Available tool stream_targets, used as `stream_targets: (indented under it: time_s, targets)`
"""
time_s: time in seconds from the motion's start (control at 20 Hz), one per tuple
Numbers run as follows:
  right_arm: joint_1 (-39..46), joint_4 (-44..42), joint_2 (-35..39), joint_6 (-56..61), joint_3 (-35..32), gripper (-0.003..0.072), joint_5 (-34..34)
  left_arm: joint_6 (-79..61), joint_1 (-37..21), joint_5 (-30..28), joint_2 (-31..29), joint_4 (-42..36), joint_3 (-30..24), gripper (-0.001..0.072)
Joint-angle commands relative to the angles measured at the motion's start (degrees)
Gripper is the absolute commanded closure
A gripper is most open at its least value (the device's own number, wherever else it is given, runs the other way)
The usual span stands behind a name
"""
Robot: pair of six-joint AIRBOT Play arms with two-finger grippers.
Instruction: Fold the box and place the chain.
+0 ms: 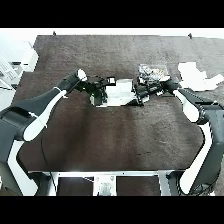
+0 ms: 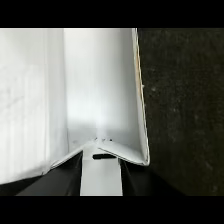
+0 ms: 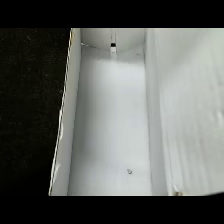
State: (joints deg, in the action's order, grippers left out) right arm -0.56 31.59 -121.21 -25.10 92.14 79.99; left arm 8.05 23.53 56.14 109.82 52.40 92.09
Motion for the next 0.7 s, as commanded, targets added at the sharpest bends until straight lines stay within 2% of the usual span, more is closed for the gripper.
stream_targets:
  time_s: [0.0,0.1,0.15,0.25,0.3,0.35,0.65]
  targets:
    - [0.0,0.0,0.0,0.0,0.0,0.0255,0.0,-1.7,0.8,-2.4,0.4,-5.4,0.0,0.043]
    - [0.0,-0.1,0.0,0.0,0.0,0.0256,0.0,-4.1,0.7,-2.6,1.2,-7.8,0.0,0.0425]
    - [0.0,0.0,0.0,0.0,0.0,0.0256,0.0,-4.0,0.7,-2.6,1.6,-7.8,0.0,0.0354]
    - [0.0,0.0,0.0,0.0,0.0,0.0256,0.0,-4.0,0.7,-2.5,2.0,-7.9,0.0,0.0311]
    - [0.0,0.0,0.0,0.0,0.0,0.0255,0.0,-4.0,0.7,-2.6,2.0,-7.9,0.0,0.0192]
    - [0.0,0.0,0.0,0.0,0.0,0.0256,0.0,-4.0,0.7,-2.8,2.0,-7.9,0.0,0.0153]
    - [0.0,0.0,0.0,0.0,0.0,0.0256,0.0,-4.1,0.7,-2.1,2.0,-7.9,0.0,0.0152]
